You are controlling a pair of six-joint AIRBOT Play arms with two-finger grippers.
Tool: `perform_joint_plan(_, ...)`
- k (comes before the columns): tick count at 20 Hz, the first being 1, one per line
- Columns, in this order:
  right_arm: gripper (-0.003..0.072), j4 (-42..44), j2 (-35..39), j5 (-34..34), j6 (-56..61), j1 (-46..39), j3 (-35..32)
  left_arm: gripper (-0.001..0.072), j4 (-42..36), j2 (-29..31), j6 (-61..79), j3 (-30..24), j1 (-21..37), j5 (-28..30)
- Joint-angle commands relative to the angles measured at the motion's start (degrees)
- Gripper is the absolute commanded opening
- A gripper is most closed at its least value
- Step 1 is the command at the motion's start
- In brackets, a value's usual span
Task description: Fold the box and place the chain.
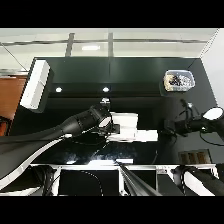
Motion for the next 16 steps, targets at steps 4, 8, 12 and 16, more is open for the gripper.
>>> perform_joint_plan(4,0.0011,17.0,-6.5,2.6,-13.7,7.1,-1.8,0.0027,0.0,0.0,0.0,0.0,0.0,-0.3)
perform_joint_plan(8,0.0011,23.3,-6.6,3.5,-18.1,7.2,-1.1,0.0028,0.0,0.0,0.0,0.0,0.0,-0.3)
perform_joint_plan(12,0.0533,24.3,-6.6,6.1,-18.0,7.2,-0.6,0.0027,0.0,0.0,0.0,0.0,0.0,-0.2)
perform_joint_plan(16,0.0551,24.7,-6.6,6.1,-17.9,9.3,-0.5,0.0028,0.0,0.0,0.0,0.0,0.0,-0.1)
